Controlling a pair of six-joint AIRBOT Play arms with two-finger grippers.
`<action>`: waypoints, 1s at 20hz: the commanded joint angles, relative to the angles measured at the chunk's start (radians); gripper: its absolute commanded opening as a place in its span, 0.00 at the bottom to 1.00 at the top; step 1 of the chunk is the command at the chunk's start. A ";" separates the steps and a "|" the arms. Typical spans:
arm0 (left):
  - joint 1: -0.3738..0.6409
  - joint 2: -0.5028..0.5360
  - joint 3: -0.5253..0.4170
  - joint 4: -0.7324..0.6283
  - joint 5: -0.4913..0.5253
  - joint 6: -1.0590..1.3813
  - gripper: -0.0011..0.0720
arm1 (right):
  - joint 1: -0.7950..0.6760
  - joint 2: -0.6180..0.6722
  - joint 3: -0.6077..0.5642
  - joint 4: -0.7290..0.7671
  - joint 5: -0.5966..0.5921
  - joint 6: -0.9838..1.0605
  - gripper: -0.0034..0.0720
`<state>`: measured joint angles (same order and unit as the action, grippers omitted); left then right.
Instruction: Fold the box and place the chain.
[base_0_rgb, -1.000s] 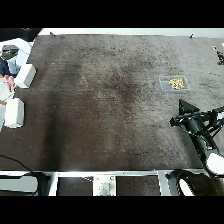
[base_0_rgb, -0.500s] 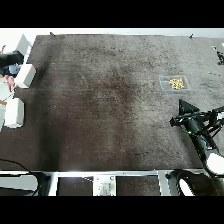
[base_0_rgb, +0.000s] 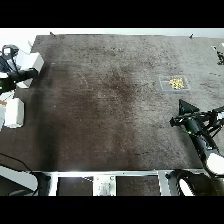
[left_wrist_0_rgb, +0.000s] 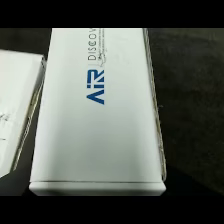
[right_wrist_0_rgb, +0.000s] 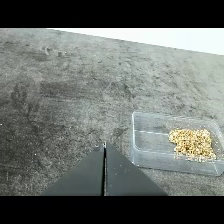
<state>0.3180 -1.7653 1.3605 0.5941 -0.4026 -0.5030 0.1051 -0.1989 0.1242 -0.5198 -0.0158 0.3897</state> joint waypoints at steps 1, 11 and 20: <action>0.001 -0.055 -0.001 -0.060 0.028 0.058 0.02 | 0.000 -0.001 0.000 0.000 0.000 0.000 0.06; 0.001 -0.103 -0.013 -0.055 0.053 0.060 0.03 | 0.000 -0.001 0.000 0.000 0.000 0.000 0.06; 0.002 -0.048 -0.003 -0.056 0.013 0.092 0.97 | 0.000 -0.001 0.000 0.000 0.000 0.000 0.06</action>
